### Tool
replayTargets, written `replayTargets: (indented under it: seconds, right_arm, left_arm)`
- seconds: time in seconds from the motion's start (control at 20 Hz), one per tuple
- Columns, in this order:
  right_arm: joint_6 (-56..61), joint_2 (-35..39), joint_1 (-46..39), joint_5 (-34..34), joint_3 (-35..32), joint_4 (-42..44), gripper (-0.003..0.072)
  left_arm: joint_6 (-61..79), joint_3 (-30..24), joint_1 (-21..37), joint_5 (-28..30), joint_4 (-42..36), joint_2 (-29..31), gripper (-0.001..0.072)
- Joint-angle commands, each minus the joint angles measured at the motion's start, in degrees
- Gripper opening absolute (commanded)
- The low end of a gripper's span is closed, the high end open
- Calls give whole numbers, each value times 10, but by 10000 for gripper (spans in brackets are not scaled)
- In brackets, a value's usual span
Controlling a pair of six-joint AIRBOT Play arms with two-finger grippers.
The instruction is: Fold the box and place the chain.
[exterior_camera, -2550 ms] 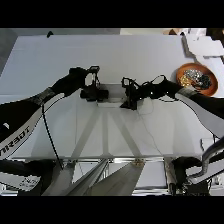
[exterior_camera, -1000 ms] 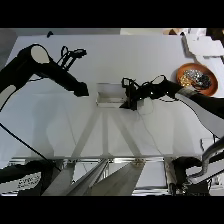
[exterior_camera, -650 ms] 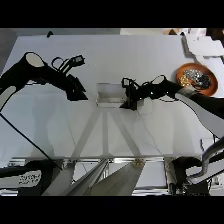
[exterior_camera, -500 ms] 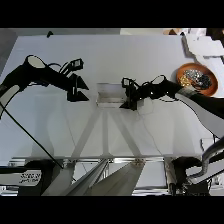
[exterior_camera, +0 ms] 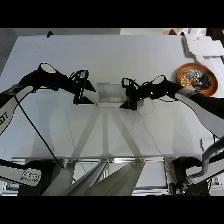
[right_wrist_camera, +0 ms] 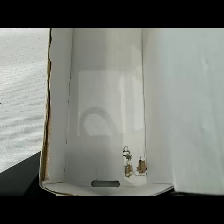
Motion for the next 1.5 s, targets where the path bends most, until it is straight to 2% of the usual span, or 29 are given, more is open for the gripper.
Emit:
replayTargets:
  seconds: [0.0, 0.2, 0.55, 1.15, 1.2, 1.3, 1.35, 1.45]
  right_arm:
    - [0, 0, 0, 0, 0, 0, 514]
    - [0, 0, 0, 0, 0, 0, 514]
    - [0, 0, 0, 0, 0, 0, 514]
    - [0, 0, 0, 0, 0, 0, 514]
    - [0, 0, 0, 0, 0, 0, 514]
    - [0, 0, 0, 0, 0, 0, 514]
    - [0, 0, 0, 0, 0, 0, 514]
    - [0, 0, 0, 0, 0, 0, 514]
  left_arm:
    - [12, 0, -10, 10, -3, -9, 701]
    - [9, 0, -25, 42, -4, -15, 701]
    - [9, 0, -40, 37, -4, -16, 699]
    - [-8, 0, -65, 78, -2, -59, 695]
    - [-8, 0, -65, 77, -2, -59, 671]
    - [-8, 0, -65, 74, -1, -59, 373]
    - [-8, 0, -65, 72, -1, -59, 262]
    - [-8, 0, -65, 71, -2, -59, 241]
